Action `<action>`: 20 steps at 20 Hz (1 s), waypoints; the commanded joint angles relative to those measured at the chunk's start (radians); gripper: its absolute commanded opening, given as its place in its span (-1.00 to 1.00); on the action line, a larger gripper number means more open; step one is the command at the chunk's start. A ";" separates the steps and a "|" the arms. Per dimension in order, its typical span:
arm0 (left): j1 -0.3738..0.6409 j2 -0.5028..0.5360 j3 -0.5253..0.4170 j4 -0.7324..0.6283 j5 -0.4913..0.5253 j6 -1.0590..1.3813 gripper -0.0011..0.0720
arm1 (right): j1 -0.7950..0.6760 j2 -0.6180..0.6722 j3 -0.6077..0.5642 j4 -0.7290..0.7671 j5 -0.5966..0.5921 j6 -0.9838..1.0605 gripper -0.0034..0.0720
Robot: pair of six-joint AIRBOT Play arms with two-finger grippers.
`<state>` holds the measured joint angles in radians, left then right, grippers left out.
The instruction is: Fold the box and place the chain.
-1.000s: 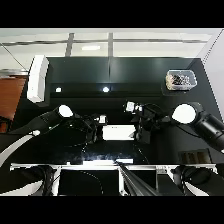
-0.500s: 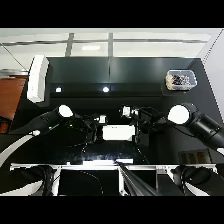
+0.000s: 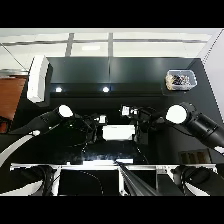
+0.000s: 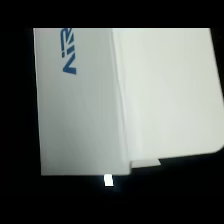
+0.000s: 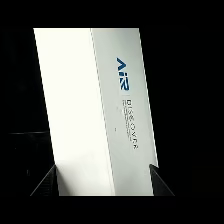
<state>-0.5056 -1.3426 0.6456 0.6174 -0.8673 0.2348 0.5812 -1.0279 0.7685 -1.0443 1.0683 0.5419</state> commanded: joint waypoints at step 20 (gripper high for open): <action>0.000 0.000 0.000 0.000 0.000 0.000 0.51 | 0.001 -0.029 0.000 -0.012 -0.066 -0.008 0.31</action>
<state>-0.5056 -1.3430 0.6456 0.6170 -0.8673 0.2344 0.5812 -1.0565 0.7685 -1.0557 1.0019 0.5346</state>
